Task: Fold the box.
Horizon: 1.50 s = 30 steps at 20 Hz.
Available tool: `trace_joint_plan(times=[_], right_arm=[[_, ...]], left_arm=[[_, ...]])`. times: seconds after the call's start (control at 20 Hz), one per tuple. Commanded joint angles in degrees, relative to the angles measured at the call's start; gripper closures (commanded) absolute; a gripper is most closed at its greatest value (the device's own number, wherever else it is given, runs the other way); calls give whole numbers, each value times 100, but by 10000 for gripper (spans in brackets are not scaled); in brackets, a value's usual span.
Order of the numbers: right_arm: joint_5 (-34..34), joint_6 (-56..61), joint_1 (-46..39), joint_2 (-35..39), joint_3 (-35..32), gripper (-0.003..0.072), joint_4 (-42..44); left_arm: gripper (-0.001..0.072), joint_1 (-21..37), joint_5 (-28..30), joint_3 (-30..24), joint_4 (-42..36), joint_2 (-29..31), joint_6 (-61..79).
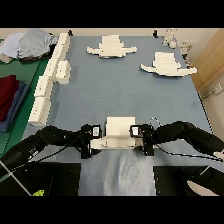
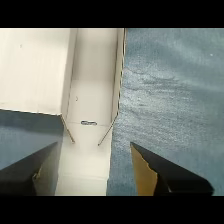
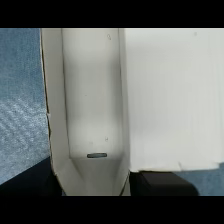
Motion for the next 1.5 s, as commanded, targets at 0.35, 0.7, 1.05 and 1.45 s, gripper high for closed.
trace_joint_plan(times=[0.35, 0.7, 1.05, 1.45], right_arm=[[0, 2, 4, 2, 7, 204, 0], [-2, 2, 4, 2, 7, 203, 0], [-2, 2, 4, 2, 7, 204, -13], [0, 2, 4, 2, 7, 204, -13]], left_arm=[[582, -188, 289, 221, -721, -804, 1246], [629, -352, 297, 348, -1298, -1075, 1397], [121, -352, 293, 409, -1305, -1410, 1351], [696, -164, 26, 448, 389, -754, -1357]])
